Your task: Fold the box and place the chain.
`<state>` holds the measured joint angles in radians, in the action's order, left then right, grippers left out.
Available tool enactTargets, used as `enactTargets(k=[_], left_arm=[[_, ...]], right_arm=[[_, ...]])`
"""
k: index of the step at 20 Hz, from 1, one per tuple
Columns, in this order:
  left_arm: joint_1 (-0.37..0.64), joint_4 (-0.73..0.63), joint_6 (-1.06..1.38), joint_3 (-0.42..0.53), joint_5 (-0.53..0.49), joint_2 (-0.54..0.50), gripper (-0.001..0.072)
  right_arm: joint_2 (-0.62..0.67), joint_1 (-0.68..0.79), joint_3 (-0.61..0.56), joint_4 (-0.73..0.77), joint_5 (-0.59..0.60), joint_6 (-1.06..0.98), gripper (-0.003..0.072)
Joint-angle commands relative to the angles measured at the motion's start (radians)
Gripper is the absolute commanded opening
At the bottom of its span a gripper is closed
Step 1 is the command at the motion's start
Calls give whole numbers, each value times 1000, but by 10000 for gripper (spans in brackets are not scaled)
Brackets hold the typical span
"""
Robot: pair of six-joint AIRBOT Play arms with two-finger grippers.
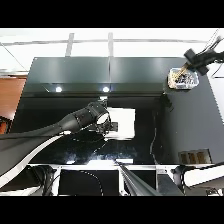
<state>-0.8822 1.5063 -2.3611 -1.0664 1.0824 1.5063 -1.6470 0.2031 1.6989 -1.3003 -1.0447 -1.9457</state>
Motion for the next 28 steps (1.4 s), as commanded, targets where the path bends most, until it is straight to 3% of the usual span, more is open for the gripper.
enactTargets(k=[1, 7, 12, 18, 23, 26, 28], left_arm=[[1, 0, 0, 0, 0, 0, 29], [1, 0, 0, 0, 0, 0, 29], [1, 1, 0, 0, 0, 0, 29], [1, 1, 0, 0, -4, 0, 29], [1, 1, 0, 0, -4, 1, 29], [1, 1, 0, 0, -5, 1, 29], [1, 1, 0, 0, -5, 1, 29]], right_arm=[[195, 13, 1, 3, -15, 248, 7], [498, 13, 1, 19, 34, 351, 7], [664, 4, -4, 111, -126, 423, 6], [842, -128, -90, 122, -256, 462, 6], [911, -194, -266, 274, -417, 491, 6], [915, -264, -405, 460, -407, 550, 6], [915, -317, -495, 481, -365, 550, 6]])
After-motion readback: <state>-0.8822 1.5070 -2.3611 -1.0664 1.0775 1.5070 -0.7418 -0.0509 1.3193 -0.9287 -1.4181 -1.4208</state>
